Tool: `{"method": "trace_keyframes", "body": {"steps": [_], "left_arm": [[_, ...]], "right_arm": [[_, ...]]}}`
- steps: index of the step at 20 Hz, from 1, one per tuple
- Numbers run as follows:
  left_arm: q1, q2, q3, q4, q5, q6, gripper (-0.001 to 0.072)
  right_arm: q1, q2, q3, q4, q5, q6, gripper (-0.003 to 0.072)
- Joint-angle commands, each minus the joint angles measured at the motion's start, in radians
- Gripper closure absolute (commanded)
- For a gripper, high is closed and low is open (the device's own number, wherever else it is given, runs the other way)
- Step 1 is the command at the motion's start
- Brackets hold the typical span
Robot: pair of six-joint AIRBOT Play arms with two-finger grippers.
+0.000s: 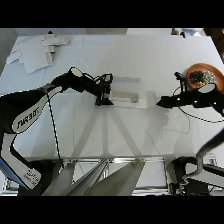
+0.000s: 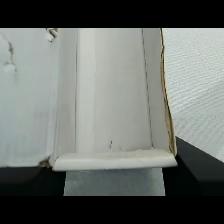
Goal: Fold the box and place the chain.
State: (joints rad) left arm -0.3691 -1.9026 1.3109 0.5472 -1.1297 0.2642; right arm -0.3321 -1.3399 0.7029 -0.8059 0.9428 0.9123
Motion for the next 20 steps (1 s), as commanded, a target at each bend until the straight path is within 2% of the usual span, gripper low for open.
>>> {"method": "trace_keyframes", "body": {"steps": [1,4,11,15,20], "left_arm": [[0.0,0.0,0.0,0.0,0.0,0.0,0.0316],[0.0,0.0,0.0,0.0,0.0,0.0,0.0316],[0.0,0.0,0.0,0.0,0.0,0.0,0.0316],[0.0,0.0,0.0,0.0,0.0,0.0,0.0316],[0.0,0.0,0.0,0.0,0.0,0.0,0.0316]], "right_arm": [[0.071,-0.019,-0.031,0.129,-0.084,-0.04,0.0681],[0.137,-0.053,-0.031,0.273,-0.104,-0.108,0.0681],[0.154,-0.052,-0.03,0.333,-0.05,-0.166,0.068],[0.128,-0.006,-0.03,0.302,-0.108,-0.158,0.068],[-0.043,0.073,-0.03,0.134,-0.004,-0.131,0.068]]}}
